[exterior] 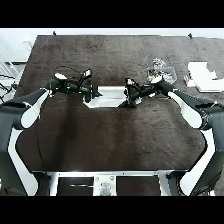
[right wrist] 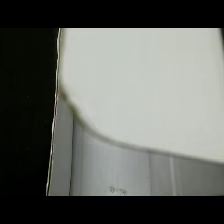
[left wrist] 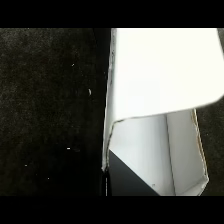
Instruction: Fold the box and place the chain.
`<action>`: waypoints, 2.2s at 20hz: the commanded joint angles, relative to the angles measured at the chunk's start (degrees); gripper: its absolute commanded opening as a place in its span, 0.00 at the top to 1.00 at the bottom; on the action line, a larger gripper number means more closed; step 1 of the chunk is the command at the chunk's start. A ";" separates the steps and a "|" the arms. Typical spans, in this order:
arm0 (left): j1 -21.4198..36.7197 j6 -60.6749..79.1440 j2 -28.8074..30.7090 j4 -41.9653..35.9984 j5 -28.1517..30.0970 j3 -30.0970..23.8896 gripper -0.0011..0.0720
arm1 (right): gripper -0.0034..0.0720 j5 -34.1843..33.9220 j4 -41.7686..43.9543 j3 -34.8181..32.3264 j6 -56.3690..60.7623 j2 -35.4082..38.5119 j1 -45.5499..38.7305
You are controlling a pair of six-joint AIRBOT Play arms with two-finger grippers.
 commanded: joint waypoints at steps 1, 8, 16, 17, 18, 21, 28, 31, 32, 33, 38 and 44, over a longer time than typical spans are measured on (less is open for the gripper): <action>0.07 0.02 0.02 0.00 0.02 0.00 0.96 | 0.21 -0.11 -0.09 0.04 0.07 -0.04 0.04; 0.07 0.02 0.02 0.00 0.02 0.00 0.96 | 0.37 -0.11 -0.07 0.04 -0.22 -0.04 0.04; 0.07 0.02 0.02 0.00 0.02 0.00 0.96 | 0.37 -0.07 0.02 0.00 -0.39 -0.02 0.02; 0.07 0.02 0.02 0.00 0.02 0.00 0.96 | 0.37 -0.07 0.02 0.00 -0.42 -0.02 0.02; 0.07 0.02 0.02 0.00 0.04 0.00 0.96 | 0.37 -0.07 0.07 0.00 -0.39 -0.04 0.02; 0.07 0.02 0.02 0.00 0.04 0.00 0.96 | 0.37 0.46 0.09 -0.04 -0.37 -0.04 0.02; 0.07 0.02 0.02 0.00 0.02 0.00 0.96 | 0.15 0.48 0.00 0.00 -1.03 -0.07 0.07; 0.07 0.02 0.02 0.00 0.02 0.00 0.96 | 0.21 0.48 0.50 -0.02 -1.07 -0.09 0.07; 0.07 0.02 0.02 0.00 0.02 0.00 0.96 | 0.21 0.52 0.74 -0.02 -1.31 -0.13 0.07; 0.07 0.02 0.02 0.00 0.02 0.00 0.96 | 0.21 0.52 1.01 -0.02 -1.95 -0.13 0.07; 0.07 0.02 0.02 0.00 0.02 0.00 0.96 | 0.26 0.52 1.22 -0.02 -2.54 -0.13 0.07; 0.07 0.04 0.02 0.00 0.02 0.00 0.96 | 0.26 0.52 1.22 -0.02 -2.51 -0.13 0.07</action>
